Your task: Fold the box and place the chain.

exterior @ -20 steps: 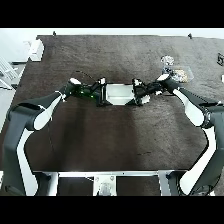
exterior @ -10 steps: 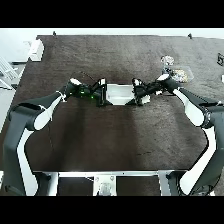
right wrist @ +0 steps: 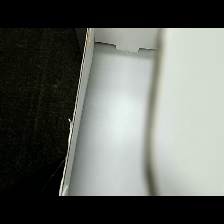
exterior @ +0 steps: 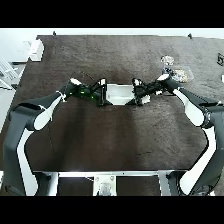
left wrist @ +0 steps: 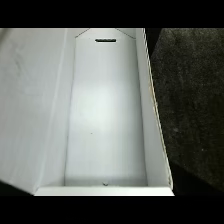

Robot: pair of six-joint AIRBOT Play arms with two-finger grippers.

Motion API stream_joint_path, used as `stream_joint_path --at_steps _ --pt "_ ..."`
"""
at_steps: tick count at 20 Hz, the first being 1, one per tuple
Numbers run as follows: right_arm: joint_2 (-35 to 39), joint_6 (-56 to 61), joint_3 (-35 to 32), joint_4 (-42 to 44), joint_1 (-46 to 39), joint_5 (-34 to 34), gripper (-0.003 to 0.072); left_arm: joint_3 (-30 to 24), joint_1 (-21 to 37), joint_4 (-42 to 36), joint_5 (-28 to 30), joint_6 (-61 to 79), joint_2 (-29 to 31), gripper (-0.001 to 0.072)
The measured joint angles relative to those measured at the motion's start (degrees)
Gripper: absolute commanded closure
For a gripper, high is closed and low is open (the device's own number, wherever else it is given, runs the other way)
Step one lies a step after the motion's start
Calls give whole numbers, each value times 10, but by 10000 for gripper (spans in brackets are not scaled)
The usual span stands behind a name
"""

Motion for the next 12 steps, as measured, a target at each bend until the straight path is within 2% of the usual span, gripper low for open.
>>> stream_joint_path --at_steps 12 --pt "0 -1 -1 12 1 1 149 0 0 2 1 1 0 236"
